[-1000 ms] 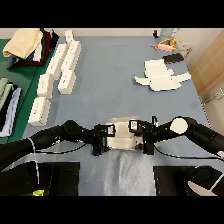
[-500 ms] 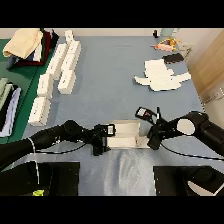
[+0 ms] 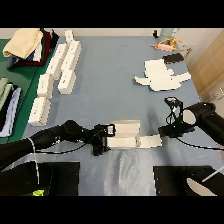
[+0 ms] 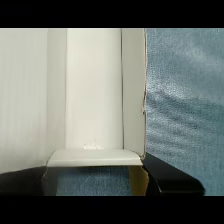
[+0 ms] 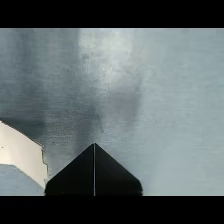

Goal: Fold the box.

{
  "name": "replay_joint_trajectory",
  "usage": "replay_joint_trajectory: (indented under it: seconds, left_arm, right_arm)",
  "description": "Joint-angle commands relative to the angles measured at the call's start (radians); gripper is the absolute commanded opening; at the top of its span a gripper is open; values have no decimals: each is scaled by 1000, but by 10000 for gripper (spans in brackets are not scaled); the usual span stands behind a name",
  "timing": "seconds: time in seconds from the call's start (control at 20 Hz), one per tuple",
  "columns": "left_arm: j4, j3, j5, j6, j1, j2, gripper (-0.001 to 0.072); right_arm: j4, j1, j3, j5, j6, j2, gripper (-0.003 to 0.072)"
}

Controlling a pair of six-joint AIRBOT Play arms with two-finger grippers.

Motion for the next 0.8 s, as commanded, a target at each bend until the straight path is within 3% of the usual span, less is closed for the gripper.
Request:
replay_joint_trajectory:
  seconds: [0.0, 0.3, 0.6, 0.75]
  left_arm:
    - [1, 1, 0, 0, 0, 0, 447]
    - [1, 1, 0, 0, 0, 0, 447]
    - [1, 1, 0, 0, 0, 0, 447]
    - [1, 1, 0, 0, 0, 0, 447]
  right_arm:
    - [198, -25, -23, -16, -82, -95, 3]
    - [521, -25, -24, -14, -272, -70, 3]
    - [572, -25, -24, -17, -289, 24, 4]
    - [574, -25, -24, -23, -288, 59, 146]
